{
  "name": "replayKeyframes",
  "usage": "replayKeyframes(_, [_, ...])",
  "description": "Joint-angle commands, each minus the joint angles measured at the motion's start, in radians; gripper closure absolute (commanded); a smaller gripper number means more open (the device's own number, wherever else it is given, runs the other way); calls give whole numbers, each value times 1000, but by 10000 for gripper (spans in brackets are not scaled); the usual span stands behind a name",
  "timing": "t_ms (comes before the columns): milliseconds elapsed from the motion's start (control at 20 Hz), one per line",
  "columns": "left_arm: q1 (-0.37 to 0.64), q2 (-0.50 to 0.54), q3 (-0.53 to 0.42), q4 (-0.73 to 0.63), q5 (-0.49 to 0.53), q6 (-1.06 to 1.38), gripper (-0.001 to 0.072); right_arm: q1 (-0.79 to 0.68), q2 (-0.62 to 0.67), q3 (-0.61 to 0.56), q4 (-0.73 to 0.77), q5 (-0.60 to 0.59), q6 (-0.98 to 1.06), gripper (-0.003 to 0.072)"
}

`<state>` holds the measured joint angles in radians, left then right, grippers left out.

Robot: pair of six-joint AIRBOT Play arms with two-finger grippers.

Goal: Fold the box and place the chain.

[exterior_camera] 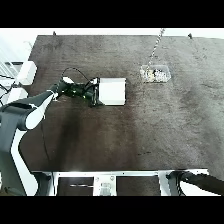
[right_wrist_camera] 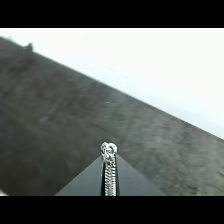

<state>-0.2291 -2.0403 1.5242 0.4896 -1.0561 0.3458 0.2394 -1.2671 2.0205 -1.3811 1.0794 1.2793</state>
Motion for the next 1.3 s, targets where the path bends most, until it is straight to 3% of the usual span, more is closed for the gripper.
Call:
replayKeyframes(0, [0, 1, 0, 0, 0, 0, 180, 80, 27, -3, 1, 111, -9, 668])
replayKeyframes(350, [0, 1, 0, 0, 0, 0, 180, 249, 25, -155, 1, 126, -46, 668])
replayKeyframes(700, [0, 1, 0, 0, 0, 0, 180, 259, 51, -58, 1, -3, -84, 668])
replayKeyframes(900, [0, 1, 0, 0, 0, 0, 180, 260, 50, -64, 5, 21, -83, 668])
replayKeyframes(1250, [0, 1, 0, 0, 1, 0, 180, 260, 43, -243, 64, 25, -80, 668])
